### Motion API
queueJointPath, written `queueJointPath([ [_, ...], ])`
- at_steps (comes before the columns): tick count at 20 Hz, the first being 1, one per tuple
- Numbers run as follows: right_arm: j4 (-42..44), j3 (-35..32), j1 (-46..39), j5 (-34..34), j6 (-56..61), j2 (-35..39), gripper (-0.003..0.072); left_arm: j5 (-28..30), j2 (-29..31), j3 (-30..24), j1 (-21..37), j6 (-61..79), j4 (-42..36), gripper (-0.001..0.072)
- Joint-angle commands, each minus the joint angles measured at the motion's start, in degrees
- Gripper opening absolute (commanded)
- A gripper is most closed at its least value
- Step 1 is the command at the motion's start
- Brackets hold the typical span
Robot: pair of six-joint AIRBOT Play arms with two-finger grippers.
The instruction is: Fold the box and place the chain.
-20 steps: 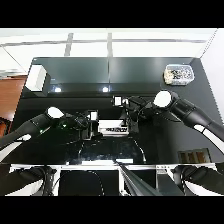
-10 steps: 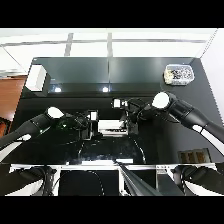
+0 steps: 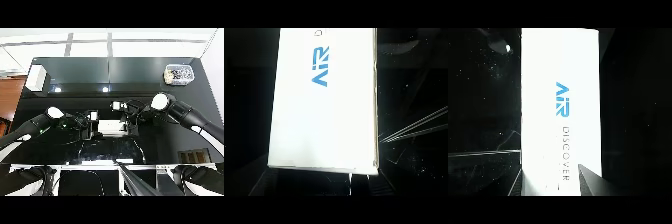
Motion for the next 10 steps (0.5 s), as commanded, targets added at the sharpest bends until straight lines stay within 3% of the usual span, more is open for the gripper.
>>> queueJointPath([
  [1,0.0,0.0,0.0,0.9,0.0,0.0,0.0405,0.0,0.0,0.0,0.0,0.0,0.0,0.0446],
  [10,-4.6,0.5,0.0,3.9,7.6,1.0,0.0404,0.0,0.0,0.0,0.0,0.0,0.0,0.0446],
])
